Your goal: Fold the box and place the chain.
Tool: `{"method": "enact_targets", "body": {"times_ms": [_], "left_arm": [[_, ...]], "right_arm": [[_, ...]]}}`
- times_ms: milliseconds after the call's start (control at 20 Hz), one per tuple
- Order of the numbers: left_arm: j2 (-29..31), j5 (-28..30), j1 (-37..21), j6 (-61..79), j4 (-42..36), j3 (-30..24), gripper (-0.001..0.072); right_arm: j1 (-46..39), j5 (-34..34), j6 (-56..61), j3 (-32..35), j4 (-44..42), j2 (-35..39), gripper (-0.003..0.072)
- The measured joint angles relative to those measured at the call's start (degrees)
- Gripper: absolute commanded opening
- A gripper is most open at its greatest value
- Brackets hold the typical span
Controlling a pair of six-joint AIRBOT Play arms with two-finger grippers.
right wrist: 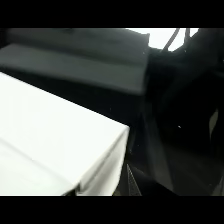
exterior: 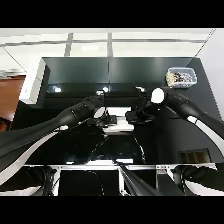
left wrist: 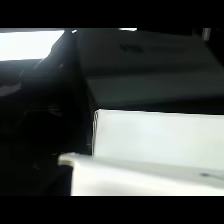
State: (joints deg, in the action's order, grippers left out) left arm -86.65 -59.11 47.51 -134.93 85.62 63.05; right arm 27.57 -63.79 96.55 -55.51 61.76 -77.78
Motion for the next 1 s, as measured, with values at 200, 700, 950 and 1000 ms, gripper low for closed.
{"method": "enact_targets", "body": {"times_ms": [200,700,950,1000], "left_arm": [[0.0,-0.7,0.0,-0.2,0.1,0.0,0.0026],[0.0,-1.3,0.0,-0.3,0.7,0.0,0.0026],[0.0,-1.4,0.0,-0.4,0.7,0.0,0.0026],[0.0,-1.4,0.0,-0.4,0.7,0.0,0.0026]], "right_arm": [[-2.6,-3.5,-3.3,0.0,0.2,2.6,0.0368],[-10.4,-10.5,-11.6,2.6,1.1,9.4,0.0368],[-16.8,-7.8,-12.6,7.9,-0.2,15.6,0.0366],[-19.8,-7.1,-12.9,8.5,-1.1,16.7,0.0366]]}}
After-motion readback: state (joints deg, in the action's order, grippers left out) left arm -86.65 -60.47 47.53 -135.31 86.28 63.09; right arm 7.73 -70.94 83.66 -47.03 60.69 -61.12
